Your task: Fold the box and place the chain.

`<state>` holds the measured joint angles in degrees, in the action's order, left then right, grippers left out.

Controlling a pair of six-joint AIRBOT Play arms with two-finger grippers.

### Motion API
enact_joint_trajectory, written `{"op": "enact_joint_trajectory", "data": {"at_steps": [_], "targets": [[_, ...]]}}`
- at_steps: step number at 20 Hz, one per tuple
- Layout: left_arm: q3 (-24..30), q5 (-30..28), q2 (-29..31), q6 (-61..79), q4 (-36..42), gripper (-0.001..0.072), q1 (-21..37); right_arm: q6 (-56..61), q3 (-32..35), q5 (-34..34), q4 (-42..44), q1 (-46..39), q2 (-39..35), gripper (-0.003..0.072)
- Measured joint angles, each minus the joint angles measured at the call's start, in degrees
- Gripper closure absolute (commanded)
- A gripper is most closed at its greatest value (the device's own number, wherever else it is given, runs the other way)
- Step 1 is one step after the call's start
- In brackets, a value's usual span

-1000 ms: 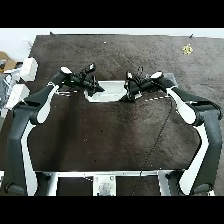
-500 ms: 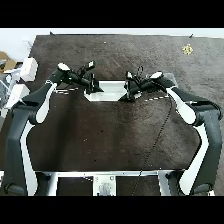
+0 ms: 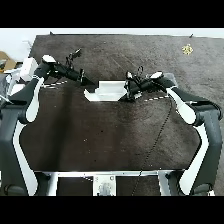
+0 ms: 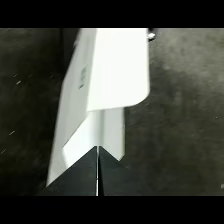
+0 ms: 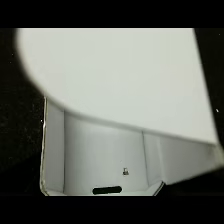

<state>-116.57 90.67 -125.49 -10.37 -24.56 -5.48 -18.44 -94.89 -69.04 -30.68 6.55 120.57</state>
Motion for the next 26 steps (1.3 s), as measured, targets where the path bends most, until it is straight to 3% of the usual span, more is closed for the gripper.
{"op": "enact_joint_trajectory", "data": {"at_steps": [4, 8, 19, 26], "targets": [[0.24, 2.58, 0.13, -2.16, 0.48, 0.0701, -3.28, 0.0, 0.0, 0.0, 0.0, 0.0, 0.0, 0.03], [0.31, 0.61, 0.13, -2.73, 0.57, 0.0701, -5.68, 0.02, 0.0, -0.02, 0.0, 0.0, 0.0, 0.03], [0.66, -19.43, 0.13, -3.17, -2.19, 0.0702, -6.62, 0.04, 0.0, 0.0, 0.04, 0.0, 0.0, 0.03], [3.02, -27.12, -0.13, -3.17, -6.4, 0.0701, -6.71, 0.07, 0.0, -0.07, 0.13, -0.02, 0.0, 0.03]]}}
